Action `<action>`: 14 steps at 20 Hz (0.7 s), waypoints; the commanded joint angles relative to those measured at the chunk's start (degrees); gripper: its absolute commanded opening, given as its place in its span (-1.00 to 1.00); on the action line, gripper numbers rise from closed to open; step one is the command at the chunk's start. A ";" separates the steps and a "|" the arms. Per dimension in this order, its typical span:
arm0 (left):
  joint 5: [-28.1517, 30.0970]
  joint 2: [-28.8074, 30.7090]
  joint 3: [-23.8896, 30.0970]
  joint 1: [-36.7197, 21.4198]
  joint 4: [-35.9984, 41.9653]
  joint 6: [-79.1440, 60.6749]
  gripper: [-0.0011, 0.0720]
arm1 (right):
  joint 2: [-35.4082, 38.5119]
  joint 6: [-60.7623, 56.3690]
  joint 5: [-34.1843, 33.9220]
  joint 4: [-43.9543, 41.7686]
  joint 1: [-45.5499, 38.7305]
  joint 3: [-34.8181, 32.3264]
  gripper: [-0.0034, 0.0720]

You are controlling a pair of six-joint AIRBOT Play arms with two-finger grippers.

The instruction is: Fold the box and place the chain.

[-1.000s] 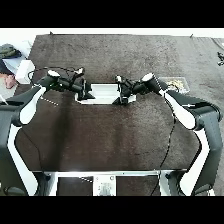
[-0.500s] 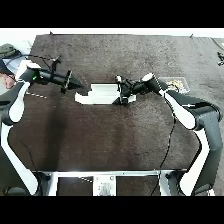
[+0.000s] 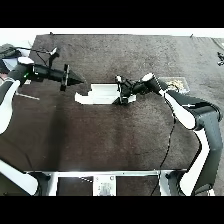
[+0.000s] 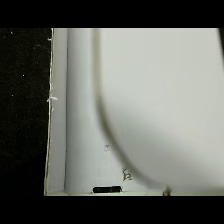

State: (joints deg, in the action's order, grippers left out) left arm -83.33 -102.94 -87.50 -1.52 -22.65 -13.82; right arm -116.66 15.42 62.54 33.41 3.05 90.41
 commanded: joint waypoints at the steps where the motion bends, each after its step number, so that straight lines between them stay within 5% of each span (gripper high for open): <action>1: 18.38 10.47 15.34 3.32 1.01 -5.38 -0.96 | -0.02 0.00 0.02 -0.02 -0.02 0.04 0.08; 3: 22.95 13.86 21.38 6.82 1.33 -4.94 -0.96 | -0.02 0.00 0.02 -0.02 -0.02 0.04 0.08; 6: 25.24 13.81 23.54 11.10 1.44 -0.11 -0.96 | -0.02 0.00 0.02 -0.02 -0.02 0.04 0.08; 11: 30.75 12.20 22.53 14.82 5.79 1.53 -0.95 | -0.02 0.00 0.02 -0.02 -0.02 0.04 0.08; 14: 30.45 6.71 16.50 14.82 5.92 4.90 -0.95 | -0.02 0.00 0.02 -0.02 -0.02 0.04 0.08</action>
State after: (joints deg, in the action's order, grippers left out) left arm -54.52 -92.99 -67.66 12.51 -17.76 -11.38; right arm -116.66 15.44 62.57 33.41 3.05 90.41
